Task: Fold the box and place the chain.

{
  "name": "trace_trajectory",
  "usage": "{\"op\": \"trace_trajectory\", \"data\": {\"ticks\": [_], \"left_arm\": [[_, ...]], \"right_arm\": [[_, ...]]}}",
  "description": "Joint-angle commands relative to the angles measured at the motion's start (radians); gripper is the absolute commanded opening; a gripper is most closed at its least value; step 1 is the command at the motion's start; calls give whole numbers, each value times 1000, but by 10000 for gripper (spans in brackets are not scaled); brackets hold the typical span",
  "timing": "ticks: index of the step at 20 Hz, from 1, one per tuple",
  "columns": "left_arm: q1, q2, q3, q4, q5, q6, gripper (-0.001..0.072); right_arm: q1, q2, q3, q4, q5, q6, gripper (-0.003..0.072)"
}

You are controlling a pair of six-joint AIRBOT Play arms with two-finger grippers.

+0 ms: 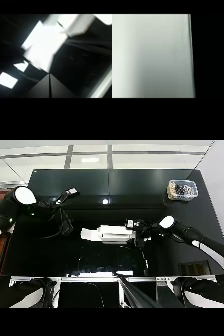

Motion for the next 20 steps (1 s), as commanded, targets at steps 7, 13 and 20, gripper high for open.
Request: {"op": "trace_trajectory", "data": {"ticks": [7, 13, 20], "left_arm": [[-52, -10, -256, -543, 259, -55, 23], [-122, -98, -252, -805, 503, 98, 23], [-123, -187, -185, -771, 601, 127, 23]], "right_arm": [[1, -1, 0, 0, 0, 0, 479], [1, -1, 0, 0, 0, 0, 479], [1, -1, 0, 0, 0, 0, 479]]}}
